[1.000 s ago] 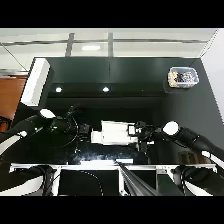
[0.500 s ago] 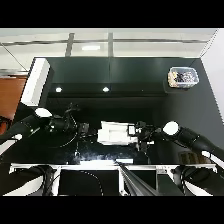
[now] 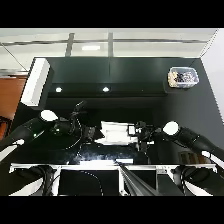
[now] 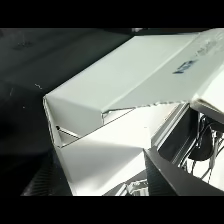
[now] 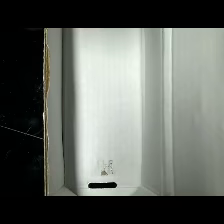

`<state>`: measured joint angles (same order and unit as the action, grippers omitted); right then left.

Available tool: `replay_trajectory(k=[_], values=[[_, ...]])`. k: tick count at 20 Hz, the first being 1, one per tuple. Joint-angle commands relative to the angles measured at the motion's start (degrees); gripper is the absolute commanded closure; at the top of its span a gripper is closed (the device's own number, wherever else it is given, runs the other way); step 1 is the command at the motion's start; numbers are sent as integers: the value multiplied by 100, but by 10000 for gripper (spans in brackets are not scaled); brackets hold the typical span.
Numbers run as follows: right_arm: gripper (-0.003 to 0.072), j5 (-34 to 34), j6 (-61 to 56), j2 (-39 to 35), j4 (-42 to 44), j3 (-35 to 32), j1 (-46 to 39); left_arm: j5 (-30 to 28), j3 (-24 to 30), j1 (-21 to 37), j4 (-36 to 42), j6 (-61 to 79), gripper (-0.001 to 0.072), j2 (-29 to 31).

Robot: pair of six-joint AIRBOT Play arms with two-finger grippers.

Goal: Fold the box and place the chain.

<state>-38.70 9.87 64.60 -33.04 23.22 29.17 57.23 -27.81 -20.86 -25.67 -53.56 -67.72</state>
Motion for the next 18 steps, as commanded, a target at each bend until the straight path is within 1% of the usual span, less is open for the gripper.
replay_trajectory(k=[1,12,13,16,18], values=[[305,0,0,-2,2,-2,-2,-129,-7,-59,2,-116,83,11],[305,0,0,-2,2,-2,-2,-166,-7,-59,-2,-391,98,11],[304,0,0,-2,2,-2,-2,-149,-7,-59,0,-396,173,11],[305,0,0,-2,2,-2,-2,-149,-20,-74,-15,-570,175,31],[305,0,-2,-2,2,-2,-2,-188,-151,-201,-282,-807,175,66]])
